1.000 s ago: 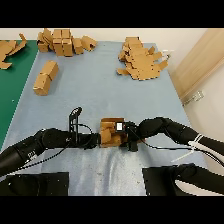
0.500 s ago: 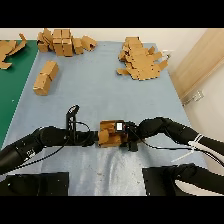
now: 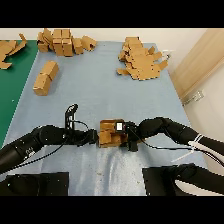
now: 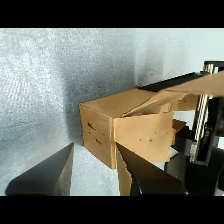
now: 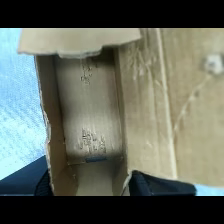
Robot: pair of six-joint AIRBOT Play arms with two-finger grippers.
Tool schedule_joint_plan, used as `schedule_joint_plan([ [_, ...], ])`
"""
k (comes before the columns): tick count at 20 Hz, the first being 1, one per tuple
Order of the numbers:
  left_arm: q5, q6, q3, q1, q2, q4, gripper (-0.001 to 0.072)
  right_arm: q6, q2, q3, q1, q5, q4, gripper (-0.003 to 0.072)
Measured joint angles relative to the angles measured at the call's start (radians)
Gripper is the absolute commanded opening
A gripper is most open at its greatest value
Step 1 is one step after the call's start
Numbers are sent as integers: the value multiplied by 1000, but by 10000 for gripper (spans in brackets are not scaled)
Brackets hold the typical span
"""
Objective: Fold the box.
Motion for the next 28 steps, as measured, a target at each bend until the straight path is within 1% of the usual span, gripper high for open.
schedule_joint_plan([
  [7, 1, 3, 0, 0, 0, -11, 404, 0, 0, 0, 0, 0, 0, 510],
  [15, 26, 2, 1, 0, 0, -6, 410, 0, 0, 0, 0, 0, 0, 510],
  [20, 21, -29, 21, -26, -11, 14, 415, 0, 0, 0, 0, 0, 0, 510],
  [22, -6, -99, 53, -47, -35, 80, 415, 0, 0, 0, 0, 0, 0, 510],
  [26, -85, -347, 151, -124, -110, 311, 414, 0, 0, 0, 0, 0, 0, 510],
  [28, -110, -439, 201, -169, -151, 398, 414, 0, 0, 0, 0, 0, 0, 510],
])
